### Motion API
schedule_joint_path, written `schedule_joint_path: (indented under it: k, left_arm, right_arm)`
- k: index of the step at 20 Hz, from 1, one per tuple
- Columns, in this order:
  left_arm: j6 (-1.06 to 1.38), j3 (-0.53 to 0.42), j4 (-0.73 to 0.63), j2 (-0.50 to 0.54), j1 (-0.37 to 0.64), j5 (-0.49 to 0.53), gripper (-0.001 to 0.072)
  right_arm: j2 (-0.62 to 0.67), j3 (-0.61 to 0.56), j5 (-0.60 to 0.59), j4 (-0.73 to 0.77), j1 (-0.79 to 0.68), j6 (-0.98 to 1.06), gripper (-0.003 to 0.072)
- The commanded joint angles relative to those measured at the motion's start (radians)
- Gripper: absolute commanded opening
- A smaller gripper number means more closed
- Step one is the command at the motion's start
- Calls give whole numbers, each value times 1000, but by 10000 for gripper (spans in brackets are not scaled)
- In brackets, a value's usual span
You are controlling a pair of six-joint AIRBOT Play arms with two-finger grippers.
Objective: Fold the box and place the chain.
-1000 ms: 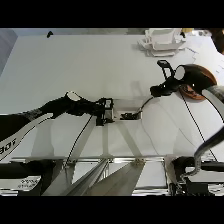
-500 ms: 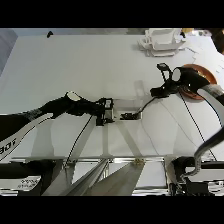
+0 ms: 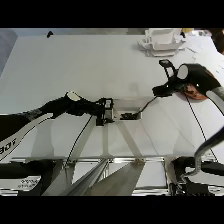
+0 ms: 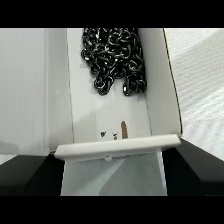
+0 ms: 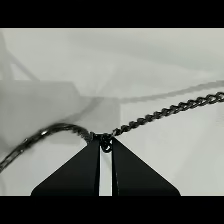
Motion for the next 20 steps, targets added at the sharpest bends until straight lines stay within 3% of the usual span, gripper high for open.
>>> schedule_joint_path:
  k: [1, 7, 15, 20]
  left_arm:
    - [0, 1, 0, 0, 0, 0, 12]
    - [0, 1, 0, 0, 0, 0, 12]
    - [0, 1, 0, 0, 0, 0, 12]
    - [0, 1, 0, 0, 0, 0, 12]
  right_arm:
    - [140, 1, 158, 52, 0, -32, 23]
    - [383, 1, 257, 370, 31, -159, 23]
    - [442, 1, 160, 388, 317, -152, 23]
    - [429, -4, 74, 386, 398, -148, 23]
